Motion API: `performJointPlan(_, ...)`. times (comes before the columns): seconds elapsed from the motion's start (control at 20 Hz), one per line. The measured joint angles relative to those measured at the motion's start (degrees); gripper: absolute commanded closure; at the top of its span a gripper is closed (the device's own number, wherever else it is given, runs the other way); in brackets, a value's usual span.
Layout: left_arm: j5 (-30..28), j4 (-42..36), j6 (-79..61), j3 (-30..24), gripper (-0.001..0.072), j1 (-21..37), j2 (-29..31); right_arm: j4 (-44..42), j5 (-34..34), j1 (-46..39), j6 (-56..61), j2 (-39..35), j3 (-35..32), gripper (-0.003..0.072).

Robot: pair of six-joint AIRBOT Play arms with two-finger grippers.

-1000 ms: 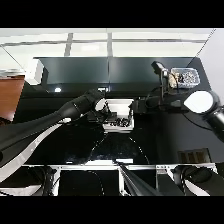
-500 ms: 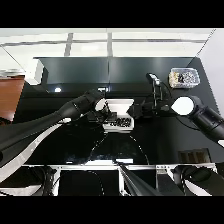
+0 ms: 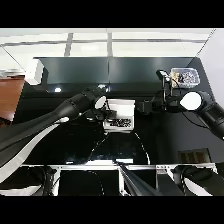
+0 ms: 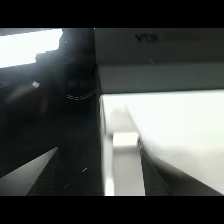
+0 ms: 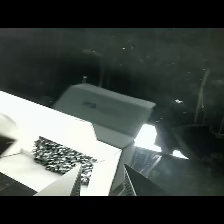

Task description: Fold the box and place the chain.

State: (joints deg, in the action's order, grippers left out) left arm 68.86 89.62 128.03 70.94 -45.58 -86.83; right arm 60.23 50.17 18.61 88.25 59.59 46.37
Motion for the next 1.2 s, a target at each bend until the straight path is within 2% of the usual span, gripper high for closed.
performJointPlan(0.15,3.6,8.0,-2.5,-1.4,0.0143,-1.2,6.8,0.7,0.7,-0.2,-0.4,0.0,0.0,0.0379)
performJointPlan(0.25,5.8,14.7,-3.5,-5.7,0.0143,0.4,12.5,1.0,1.0,-0.3,-0.5,0.0,0.0,0.0379)
performJointPlan(0.3,6.6,17.5,-3.6,-8.8,0.0142,2.9,15.5,1.1,1.2,-0.3,-0.6,0.0,0.0,0.0379)
performJointPlan(0.4,5.5,17.5,-4.4,-15.3,0.0143,10.4,20.5,1.3,1.4,-0.4,-0.6,0.0,0.0,0.0379)
performJointPlan(0.5,-0.2,9.3,-11.0,-21.4,0.0143,19.7,23.6,1.3,1.5,-0.4,-0.6,0.0,0.0,0.0379)
performJointPlan(0.6,-6.6,-5.2,-26.1,-26.0,0.014,27.0,24.9,1.3,1.6,-0.4,-0.5,0.0,0.0,0.0379)
performJointPlan(0.65,-8.8,-12.3,-36.0,-27.6,0.0085,29.7,25.1,1.3,1.7,-0.4,-0.3,0.0,0.0,0.0379)
performJointPlan(0.7,-10.1,-18.3,-46.1,-28.9,0.0,31.6,25.1,1.3,1.9,-0.3,0.0,0.0,0.0,0.0379)
performJointPlan(0.75,-11.3,-24.4,-57.8,-29.8,0.0,33.0,24.8,1.3,1.9,-0.4,0.2,0.0,0.0,0.0379)
performJointPlan(0.85,-11.9,-34.1,-81.5,-31.1,-0.0001,33.5,23.3,1.3,2.1,-0.3,0.7,0.0,0.0,0.0379)
performJointPlan(0.95,-14.1,-40.2,-104.3,-31.8,0.0,32.1,21.0,1.3,2.2,-0.3,1.0,0.0,0.0,0.0379)
performJointPlan(1.05,-15.8,-44.2,-122.0,-32.0,0.0,30.3,18.4,1.3,2.3,-0.3,1.3,0.0,0.0,0.0379)
performJointPlan(1.2,-17.7,-50.1,-139.0,-32.2,0.0,28.9,14.4,1.3,2.3,-0.3,1.7,0.0,0.0,0.0379)
